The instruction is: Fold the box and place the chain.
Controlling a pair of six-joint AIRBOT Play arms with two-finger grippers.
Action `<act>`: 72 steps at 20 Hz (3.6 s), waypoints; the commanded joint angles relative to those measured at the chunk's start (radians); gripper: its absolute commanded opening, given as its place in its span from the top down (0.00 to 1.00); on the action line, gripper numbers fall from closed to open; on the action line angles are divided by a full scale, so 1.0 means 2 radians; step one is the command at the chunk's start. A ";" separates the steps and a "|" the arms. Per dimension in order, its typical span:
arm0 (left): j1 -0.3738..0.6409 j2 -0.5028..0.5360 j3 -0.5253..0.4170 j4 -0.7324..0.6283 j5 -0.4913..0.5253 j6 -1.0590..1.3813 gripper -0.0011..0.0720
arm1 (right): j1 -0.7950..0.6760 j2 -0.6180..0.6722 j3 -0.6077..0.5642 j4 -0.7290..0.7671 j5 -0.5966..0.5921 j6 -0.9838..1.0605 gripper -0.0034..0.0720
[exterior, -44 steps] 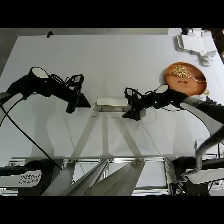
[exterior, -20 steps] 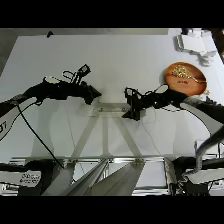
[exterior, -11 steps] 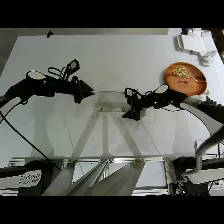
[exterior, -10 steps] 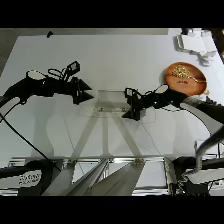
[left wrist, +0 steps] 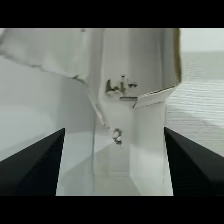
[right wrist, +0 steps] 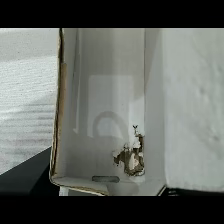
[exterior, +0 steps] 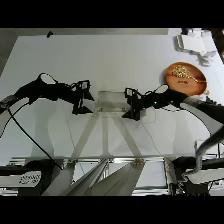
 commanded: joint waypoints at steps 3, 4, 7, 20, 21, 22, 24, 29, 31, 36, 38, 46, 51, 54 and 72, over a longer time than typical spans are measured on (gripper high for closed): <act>-0.011 -0.010 0.000 0.001 -0.026 0.038 0.13 | 0.000 0.000 0.001 0.000 0.000 0.000 0.35; -0.012 -0.011 0.000 -0.001 -0.037 0.044 0.19 | 0.000 0.001 0.001 0.000 0.000 0.000 0.35; -0.013 -0.011 0.000 -0.006 -0.038 0.061 0.36 | 0.000 0.000 0.001 0.000 0.000 0.000 0.35; -0.020 -0.014 0.000 -0.047 -0.004 0.087 0.72 | 0.000 0.000 0.001 0.000 0.000 0.000 0.35; -0.024 -0.019 0.000 -0.049 -0.004 0.087 0.72 | 0.000 0.000 0.001 0.000 0.000 0.000 0.35; -0.028 -0.024 0.000 -0.054 -0.004 0.087 0.73 | 0.000 0.001 0.001 0.000 0.000 0.000 0.35; -0.035 -0.031 0.000 -0.069 -0.002 0.087 0.91 | 0.000 0.000 0.001 0.000 0.000 0.000 0.35; -0.037 -0.030 0.000 -0.087 0.027 0.052 0.62 | 0.000 0.001 0.001 0.000 0.000 0.000 0.35; -0.037 -0.030 0.000 -0.085 0.025 0.033 0.57 | 0.000 0.000 0.001 0.000 0.000 0.000 0.35; -0.036 -0.022 0.000 -0.082 0.021 0.023 0.63 | 0.000 0.000 0.001 0.000 0.000 0.000 0.35; -0.028 0.000 0.000 -0.070 0.016 0.022 0.65 | 0.000 0.000 0.001 0.000 0.000 0.000 0.35; 0.095 0.147 -0.009 0.009 -0.011 -0.173 0.98 | 0.000 0.000 0.001 0.000 0.000 0.000 0.35; 0.150 0.169 -0.070 0.019 0.031 -0.404 0.97 | 0.000 0.000 0.001 0.000 0.000 0.000 0.35; 0.148 0.161 -0.112 0.036 0.051 -0.534 0.98 | 0.000 0.001 0.001 0.000 0.000 0.000 0.35; -0.009 0.099 -0.122 -0.048 0.085 -0.579 0.97 | 0.000 0.000 0.001 0.000 0.000 0.000 0.35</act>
